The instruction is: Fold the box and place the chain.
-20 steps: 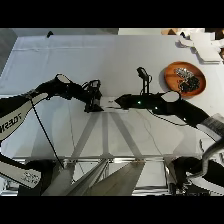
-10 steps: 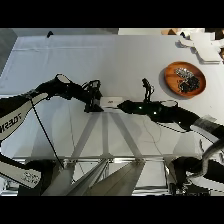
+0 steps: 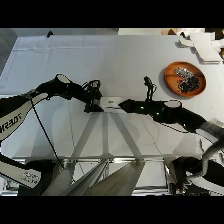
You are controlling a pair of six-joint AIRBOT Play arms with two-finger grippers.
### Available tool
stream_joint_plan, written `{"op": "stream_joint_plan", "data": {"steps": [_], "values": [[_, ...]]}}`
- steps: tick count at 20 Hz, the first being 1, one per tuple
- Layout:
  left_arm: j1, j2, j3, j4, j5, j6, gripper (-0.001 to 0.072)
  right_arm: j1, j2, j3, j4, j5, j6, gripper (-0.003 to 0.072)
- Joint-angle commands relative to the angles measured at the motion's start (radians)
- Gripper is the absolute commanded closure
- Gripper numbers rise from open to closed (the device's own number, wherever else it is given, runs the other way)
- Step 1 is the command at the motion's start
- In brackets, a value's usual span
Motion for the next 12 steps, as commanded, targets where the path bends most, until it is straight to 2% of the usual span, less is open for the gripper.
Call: {"op": "stream_joint_plan", "data": {"steps": [1, 5, 8, 10, 12], "values": [[0.000, 0.000, 0.000, 0.000, 0.001, 0.002, 0.0452, 0.000, 0.134, 0.000, -0.095, 0.010, 0.000, 0.0679], [0.000, 0.000, 0.000, 0.000, 0.001, 0.002, 0.0452, -0.023, 0.330, 0.000, -0.243, 0.010, 0.022, 0.0677], [0.000, 0.000, 0.000, 0.000, 0.001, 0.002, 0.0452, -0.073, 0.443, 0.000, -0.416, 0.013, 0.135, 0.0677], [0.000, 0.000, 0.000, 0.000, 0.001, 0.002, 0.0452, -0.113, 0.483, 0.000, -0.610, 0.027, 0.267, 0.0677], [0.000, 0.000, 0.000, 0.000, 0.001, 0.002, 0.0452, -0.155, 0.487, 0.000, -0.877, 0.042, 0.423, 0.0677]]}}
